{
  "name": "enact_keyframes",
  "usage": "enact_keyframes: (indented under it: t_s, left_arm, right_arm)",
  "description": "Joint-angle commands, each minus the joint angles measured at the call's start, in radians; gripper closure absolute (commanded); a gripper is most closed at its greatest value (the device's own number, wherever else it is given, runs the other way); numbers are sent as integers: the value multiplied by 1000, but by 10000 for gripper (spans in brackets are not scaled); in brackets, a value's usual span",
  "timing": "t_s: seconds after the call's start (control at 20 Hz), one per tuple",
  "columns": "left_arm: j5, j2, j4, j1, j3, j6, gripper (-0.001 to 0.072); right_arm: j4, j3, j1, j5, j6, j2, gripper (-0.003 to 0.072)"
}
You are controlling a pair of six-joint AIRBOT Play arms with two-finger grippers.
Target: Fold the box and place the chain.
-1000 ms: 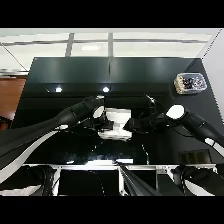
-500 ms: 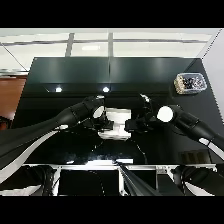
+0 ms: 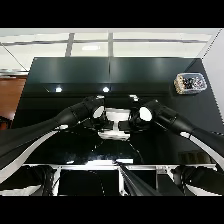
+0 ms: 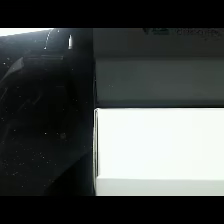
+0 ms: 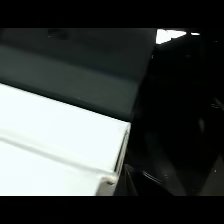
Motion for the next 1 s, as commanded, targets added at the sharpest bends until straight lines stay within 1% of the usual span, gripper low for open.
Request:
enact_keyframes:
  t_s: [0.0,0.15,0.6,0.75,0.85,0.95]
  left_arm:
    - [-2,1,0,0,1,0,681]
    - [-3,1,0,0,1,0,681]
    - [2,1,3,0,1,0,681]
    - [0,1,4,0,1,0,681]
    - [-4,1,3,0,1,0,681]
    - [-6,1,3,0,1,0,681]
  right_arm:
    - [-85,14,24,14,113,-14,381]
    - [-115,14,25,40,191,-31,382]
    - [-116,22,34,51,214,-56,383]
    - [-123,74,34,51,214,-61,383]
    - [-131,111,34,90,213,-86,383]
    - [-138,118,50,110,215,-104,384]
